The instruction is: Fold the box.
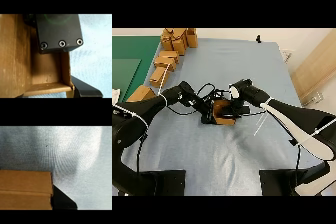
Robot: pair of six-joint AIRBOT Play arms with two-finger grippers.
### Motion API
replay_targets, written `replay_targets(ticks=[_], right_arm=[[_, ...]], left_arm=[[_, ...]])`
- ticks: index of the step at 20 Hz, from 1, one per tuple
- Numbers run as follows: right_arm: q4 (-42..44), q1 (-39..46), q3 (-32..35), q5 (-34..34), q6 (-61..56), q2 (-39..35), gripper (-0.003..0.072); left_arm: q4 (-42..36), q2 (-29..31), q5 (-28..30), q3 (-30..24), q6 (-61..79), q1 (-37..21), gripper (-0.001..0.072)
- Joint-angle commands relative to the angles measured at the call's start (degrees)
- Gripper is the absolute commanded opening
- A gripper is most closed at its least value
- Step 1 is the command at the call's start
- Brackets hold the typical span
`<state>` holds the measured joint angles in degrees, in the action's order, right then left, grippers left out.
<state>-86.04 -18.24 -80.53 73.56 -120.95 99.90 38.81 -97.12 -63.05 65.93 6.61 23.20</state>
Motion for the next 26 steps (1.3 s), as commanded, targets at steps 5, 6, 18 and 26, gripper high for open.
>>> replay_targets(ticks=[5, 6, 18, 26], right_arm=[[0.7, -0.1, -1.1, -0.1, 1.5, -0.5, 0.0304], [0.3, -0.1, -1.4, -0.2, 1.5, -0.8, 0.0309], [-2.2, 0.0, -1.7, -0.1, 1.4, -2.7, 0.0309], [-3.5, 0.0, -1.7, 1.1, 1.5, -3.0, 0.0501]], left_arm=[[0.0, 0.0, -0.1, 0.0, 0.0, 0.0, 0.0415], [0.0, 0.0, -0.1, 0.0, 0.0, 0.0, 0.0415], [0.0, 0.0, -0.2, 0.0, 0.0, 0.0, 0.0416], [0.0, 0.0, -0.1, 0.0, 0.0, 0.0, 0.0415]])
